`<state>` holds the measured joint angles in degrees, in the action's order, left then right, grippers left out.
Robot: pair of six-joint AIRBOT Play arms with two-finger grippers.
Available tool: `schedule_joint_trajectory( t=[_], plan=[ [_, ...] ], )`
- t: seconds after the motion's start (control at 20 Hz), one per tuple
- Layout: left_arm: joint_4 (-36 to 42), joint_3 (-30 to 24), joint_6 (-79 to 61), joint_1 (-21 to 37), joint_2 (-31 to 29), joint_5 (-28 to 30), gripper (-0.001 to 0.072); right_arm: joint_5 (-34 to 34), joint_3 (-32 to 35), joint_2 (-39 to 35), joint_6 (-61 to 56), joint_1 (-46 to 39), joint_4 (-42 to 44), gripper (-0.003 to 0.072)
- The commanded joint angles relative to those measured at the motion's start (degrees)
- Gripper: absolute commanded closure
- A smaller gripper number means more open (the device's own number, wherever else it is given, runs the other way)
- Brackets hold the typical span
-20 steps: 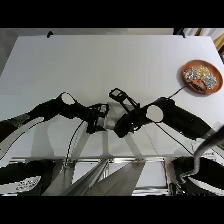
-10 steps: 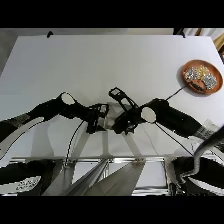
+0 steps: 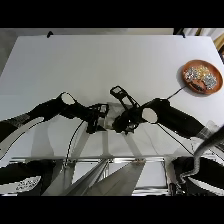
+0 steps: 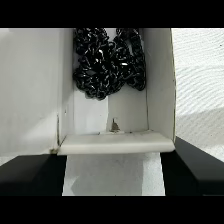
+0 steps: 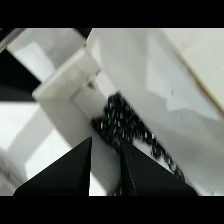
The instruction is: Fold the box and place the chain.
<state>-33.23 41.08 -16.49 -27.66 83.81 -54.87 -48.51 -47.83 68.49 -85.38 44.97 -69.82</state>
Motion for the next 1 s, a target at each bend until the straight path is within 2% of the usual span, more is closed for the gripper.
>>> schedule_joint_trajectory(
  t=[0.0, 0.2, 0.55, 0.95],
  plan=[
    [0.00, 0.00, 0.00, 0.04, -0.02, 0.02, 0.0497, -9.16, -0.39, -3.48, -0.57, 0.00, -3.67, 0.0487],
    [0.00, -0.02, 0.00, 0.07, -0.02, 0.00, 0.0497, -15.87, -0.39, -5.75, -3.13, 0.02, -5.44, 0.0488],
    [0.00, 0.00, 0.00, 0.04, -0.02, 0.00, 0.0497, -15.32, -0.35, -5.22, -4.76, 0.02, -7.37, 0.0487],
    [0.00, 0.00, 0.00, 0.07, -0.02, 0.02, 0.0497, -13.64, -0.35, -0.92, -4.66, 0.02, -6.25, 0.0486]
  ],
)
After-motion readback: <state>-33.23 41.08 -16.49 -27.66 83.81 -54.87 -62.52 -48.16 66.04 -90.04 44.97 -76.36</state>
